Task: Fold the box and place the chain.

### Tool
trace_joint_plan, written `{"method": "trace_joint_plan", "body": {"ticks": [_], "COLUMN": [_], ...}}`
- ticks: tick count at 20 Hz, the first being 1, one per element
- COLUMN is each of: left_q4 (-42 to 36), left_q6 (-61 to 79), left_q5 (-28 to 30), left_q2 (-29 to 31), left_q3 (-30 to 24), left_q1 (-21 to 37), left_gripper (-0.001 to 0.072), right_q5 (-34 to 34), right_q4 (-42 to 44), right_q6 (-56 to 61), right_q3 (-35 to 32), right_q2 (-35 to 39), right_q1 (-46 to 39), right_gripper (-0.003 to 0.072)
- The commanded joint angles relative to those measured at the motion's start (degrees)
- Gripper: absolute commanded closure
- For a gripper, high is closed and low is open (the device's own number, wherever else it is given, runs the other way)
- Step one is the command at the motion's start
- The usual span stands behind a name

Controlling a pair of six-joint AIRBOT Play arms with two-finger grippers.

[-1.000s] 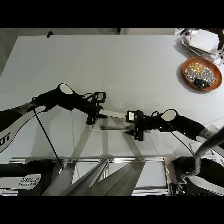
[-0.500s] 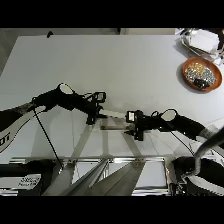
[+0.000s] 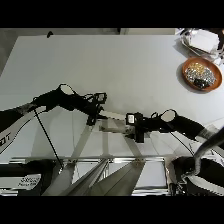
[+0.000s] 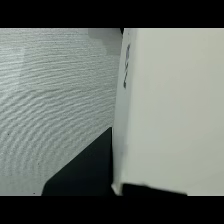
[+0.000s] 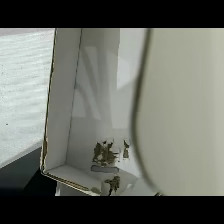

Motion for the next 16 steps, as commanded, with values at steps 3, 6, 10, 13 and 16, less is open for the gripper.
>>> {"method": "trace_joint_plan", "body": {"ticks": [3,6,10,13,16], "left_q4": [-0.07,-0.07,-0.07,-0.07,-0.07], "left_q6": [0.0,0.0,0.0,0.0,0.0], "left_q5": [0.13,0.13,0.13,0.11,0.13], "left_q2": [0.04,0.04,0.04,0.07,0.04], "left_q3": [0.07,0.07,0.07,0.04,0.07], "left_q1": [0.04,0.04,0.04,0.04,0.04], "left_gripper": [0.0697,0.0697,0.0697,0.0697,0.0697], "right_q5": [-0.33,-2.14,-0.9,-0.11,0.11], "right_q4": [0.15,0.07,-4.98,-7.67,-8.17], "right_q6": [0.22,1.03,5.75,6.67,7.15], "right_q3": [0.07,0.22,2.95,4.87,5.09], "right_q2": [0.04,0.04,0.09,0.09,0.04], "right_q1": [-0.04,-0.24,-2.6,-2.99,-2.99], "right_gripper": [0.0172,0.0276,0.0276,0.0276,0.0276]}}
